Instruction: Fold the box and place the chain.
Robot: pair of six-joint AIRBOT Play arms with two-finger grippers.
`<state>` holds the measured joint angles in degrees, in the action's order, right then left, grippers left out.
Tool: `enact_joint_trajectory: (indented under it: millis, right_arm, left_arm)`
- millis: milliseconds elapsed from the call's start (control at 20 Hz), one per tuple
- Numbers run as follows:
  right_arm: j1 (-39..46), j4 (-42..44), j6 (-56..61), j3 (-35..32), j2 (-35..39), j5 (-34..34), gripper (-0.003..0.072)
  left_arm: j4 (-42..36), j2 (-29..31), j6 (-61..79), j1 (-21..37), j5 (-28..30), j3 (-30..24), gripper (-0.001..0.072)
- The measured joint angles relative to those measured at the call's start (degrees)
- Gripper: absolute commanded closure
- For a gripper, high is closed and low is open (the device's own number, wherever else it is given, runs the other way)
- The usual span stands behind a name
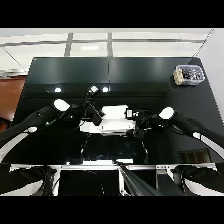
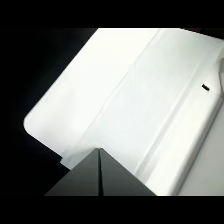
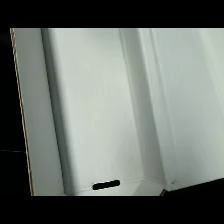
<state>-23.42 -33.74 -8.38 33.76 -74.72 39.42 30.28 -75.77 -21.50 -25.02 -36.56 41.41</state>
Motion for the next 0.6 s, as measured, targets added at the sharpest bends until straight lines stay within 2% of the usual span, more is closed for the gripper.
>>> enact_joint_trajectory:
  millis: [200,300,350,400,450,500,600]
  right_arm:
    - [0.0,0.1,0.1,0.0,0.0,0.0,0.0262]
    - [0.0,0.0,0.1,0.0,0.0,0.0,0.0262]
    - [0.0,0.0,0.0,0.0,0.0,0.0,0.0262]
    - [0.0,0.0,0.0,0.0,0.0,0.0,0.0262]
    - [0.0,0.0,0.0,0.0,0.0,0.0,0.0262]
    - [0.0,0.0,0.0,0.0,0.0,0.0,0.0262]
    - [0.0,0.0,0.0,0.0,0.0,0.0,0.0262]
  left_arm:
    - [6.7,7.5,-4.7,5.4,-3.2,1.3,0.0679]
    - [10.8,11.5,-6.0,9.0,-8.1,0.7,0.0678]
    - [12.9,12.7,-5.2,10.3,-11.1,0.3,0.0625]
    - [15.3,13.6,-2.8,11.2,-15.2,-0.1,0.0390]
    - [17.2,14.1,0.0,11.6,-18.2,-0.7,0.0077]
    - [18.7,14.5,3.2,11.7,-19.8,-1.3,-0.0001]
    - [20.9,14.7,9.9,10.9,-20.0,-2.3,-0.0001]
